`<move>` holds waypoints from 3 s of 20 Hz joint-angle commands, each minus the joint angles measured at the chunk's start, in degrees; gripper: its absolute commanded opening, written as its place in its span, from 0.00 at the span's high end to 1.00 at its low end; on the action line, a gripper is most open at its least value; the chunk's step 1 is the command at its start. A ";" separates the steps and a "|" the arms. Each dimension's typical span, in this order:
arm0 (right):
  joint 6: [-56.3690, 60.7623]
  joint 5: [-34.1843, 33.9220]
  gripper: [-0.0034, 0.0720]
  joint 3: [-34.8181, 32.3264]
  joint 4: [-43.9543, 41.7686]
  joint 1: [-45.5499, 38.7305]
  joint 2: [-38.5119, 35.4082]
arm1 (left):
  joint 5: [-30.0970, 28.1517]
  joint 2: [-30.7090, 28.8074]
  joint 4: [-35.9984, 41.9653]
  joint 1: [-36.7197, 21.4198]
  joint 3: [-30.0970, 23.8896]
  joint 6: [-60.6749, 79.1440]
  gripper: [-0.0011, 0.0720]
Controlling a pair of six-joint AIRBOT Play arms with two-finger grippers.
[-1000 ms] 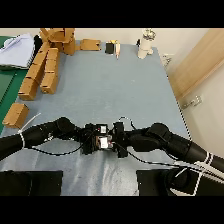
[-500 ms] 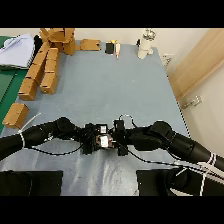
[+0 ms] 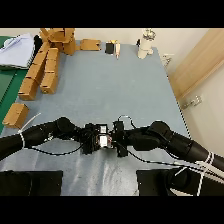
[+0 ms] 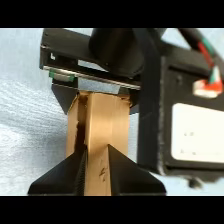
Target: Fold the box.
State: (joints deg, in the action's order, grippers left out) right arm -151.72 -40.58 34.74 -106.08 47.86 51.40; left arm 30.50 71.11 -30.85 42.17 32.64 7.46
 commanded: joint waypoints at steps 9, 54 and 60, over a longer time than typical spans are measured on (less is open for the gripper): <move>2.19 -3.85 0.40 0.48 -2.05 0.00 0.17 | 0.02 -0.04 -0.02 -0.02 0.04 0.02 0.15; 88.54 -2.54 0.95 -10.03 3.10 -7.32 -16.00 | 0.02 -0.04 -0.02 -0.02 0.04 0.02 0.15; 96.30 -26.25 0.95 -4.59 16.22 -15.19 -13.60 | -0.02 -0.04 0.00 -0.02 0.09 0.02 0.15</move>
State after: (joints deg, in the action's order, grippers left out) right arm -60.20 -56.40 28.18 -96.49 35.88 37.15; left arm 30.55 71.11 -30.87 42.17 32.69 7.49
